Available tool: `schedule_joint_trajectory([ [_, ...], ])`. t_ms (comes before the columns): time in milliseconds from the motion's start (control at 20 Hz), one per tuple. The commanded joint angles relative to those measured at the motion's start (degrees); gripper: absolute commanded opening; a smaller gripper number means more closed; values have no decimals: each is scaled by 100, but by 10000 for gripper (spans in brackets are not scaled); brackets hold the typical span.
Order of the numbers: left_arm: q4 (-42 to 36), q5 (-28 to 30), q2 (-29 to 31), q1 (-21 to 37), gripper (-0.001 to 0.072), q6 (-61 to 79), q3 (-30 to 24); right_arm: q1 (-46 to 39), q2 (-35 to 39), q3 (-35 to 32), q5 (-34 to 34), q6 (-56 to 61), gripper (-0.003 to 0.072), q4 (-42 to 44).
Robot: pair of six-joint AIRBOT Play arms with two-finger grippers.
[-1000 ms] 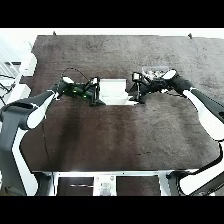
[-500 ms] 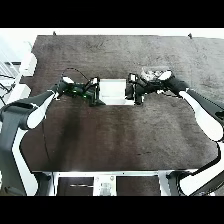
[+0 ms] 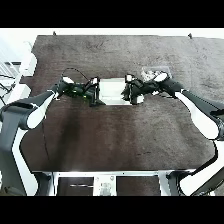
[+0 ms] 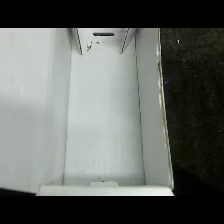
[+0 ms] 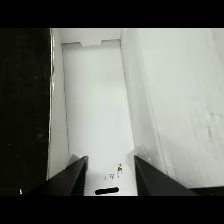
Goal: Fold the box and place the chain.
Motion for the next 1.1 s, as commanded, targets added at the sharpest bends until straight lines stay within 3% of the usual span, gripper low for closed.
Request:
schedule_joint_trajectory([
  [0, 0, 4, -2, -4, 496, 0, -2, 13, -61, -2, -42, -9, 524, 7],
  [250, 0, 4, -2, -4, 496, 0, -2, -85, -55, 0, -22, 70, 510, 2],
  [300, 0, 4, -2, -4, 497, 0, -2, -111, -33, 0, -4, 162, 459, -66],
  [400, 0, 4, -2, -4, 497, 0, -2, -157, 98, 2, 131, 457, 241, -433],
  [550, 0, 7, -2, -4, 496, 0, -2, -256, 498, 0, 439, 1003, 23, -798],
  [750, 0, 7, -2, -4, 496, 0, -2, -699, 981, 2, 492, 2312, 11, -789],
  [1050, 0, 7, -2, -4, 496, 0, -2, -1808, 1047, -103, 442, 5007, 11, -761],
])
